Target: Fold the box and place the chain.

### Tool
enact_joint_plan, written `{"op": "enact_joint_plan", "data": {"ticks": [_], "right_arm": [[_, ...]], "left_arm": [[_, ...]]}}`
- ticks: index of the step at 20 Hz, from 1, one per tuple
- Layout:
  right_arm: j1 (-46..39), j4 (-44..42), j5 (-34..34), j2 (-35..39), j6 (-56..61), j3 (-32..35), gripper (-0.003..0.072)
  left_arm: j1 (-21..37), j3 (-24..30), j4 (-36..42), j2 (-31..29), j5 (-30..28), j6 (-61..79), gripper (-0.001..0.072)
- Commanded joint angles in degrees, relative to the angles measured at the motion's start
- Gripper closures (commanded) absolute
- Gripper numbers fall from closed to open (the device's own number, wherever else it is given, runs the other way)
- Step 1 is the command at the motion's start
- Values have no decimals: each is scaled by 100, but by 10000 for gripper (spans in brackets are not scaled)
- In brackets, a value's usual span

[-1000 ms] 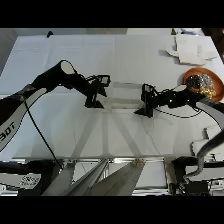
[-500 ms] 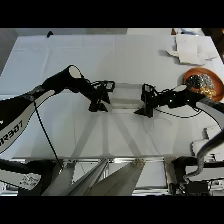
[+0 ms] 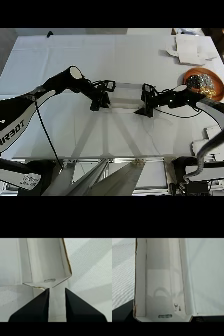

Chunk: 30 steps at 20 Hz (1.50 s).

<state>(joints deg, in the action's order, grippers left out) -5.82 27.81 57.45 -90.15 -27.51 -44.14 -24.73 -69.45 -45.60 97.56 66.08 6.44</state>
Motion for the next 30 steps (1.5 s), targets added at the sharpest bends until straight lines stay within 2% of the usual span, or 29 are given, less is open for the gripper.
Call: {"op": "enact_joint_plan", "data": {"ticks": [1, 8, 9, 11, 12, 17, 18, 20, 21, 23, 25, 28, 30], "right_arm": [[-2, 0, 4, -2, 0, 2, 183], [-2, 0, 4, -2, 0, 2, 183], [-2, 0, 4, -2, 0, 2, 183], [-2, 0, 4, -2, 0, 2, 183], [-2, 0, 4, -2, 0, 2, 183], [-2, 0, 4, -2, 0, 2, 183], [-2, 0, 4, -2, 0, 2, 183], [-2, 0, 4, -2, 0, 2, 183], [-2, 0, 4, -2, 0, 2, 183], [-2, 0, 4, -2, 0, 2, 183], [-2, 0, 4, -2, 0, 2, 183], [-2, 0, 4, -2, 0, 2, 183], [-2, 0, 4, -2, 0, 2, 183]], "left_arm": [[-2, 2, 7, 37, -61, -2, 506], [-4, 2, 485, 129, -125, 0, 508], [-4, 2, 487, 138, -120, 0, 517], [-33, 2, 485, 164, -120, 0, 611], [-68, 2, 487, 170, -122, 0, 630], [-195, 2, 494, 170, -356, -2, 619], [-208, 2, 487, 173, -380, -2, 599], [-208, 2, 507, 188, -378, -13, 463], [-208, 2, 509, 203, -376, -44, 422], [-210, 2, 577, 240, -376, -44, 408], [-210, 2, 728, 284, -376, -44, 316], [-210, 2, 903, 308, -417, -63, 293], [-208, 2, 890, 308, -579, -546, 325]]}}
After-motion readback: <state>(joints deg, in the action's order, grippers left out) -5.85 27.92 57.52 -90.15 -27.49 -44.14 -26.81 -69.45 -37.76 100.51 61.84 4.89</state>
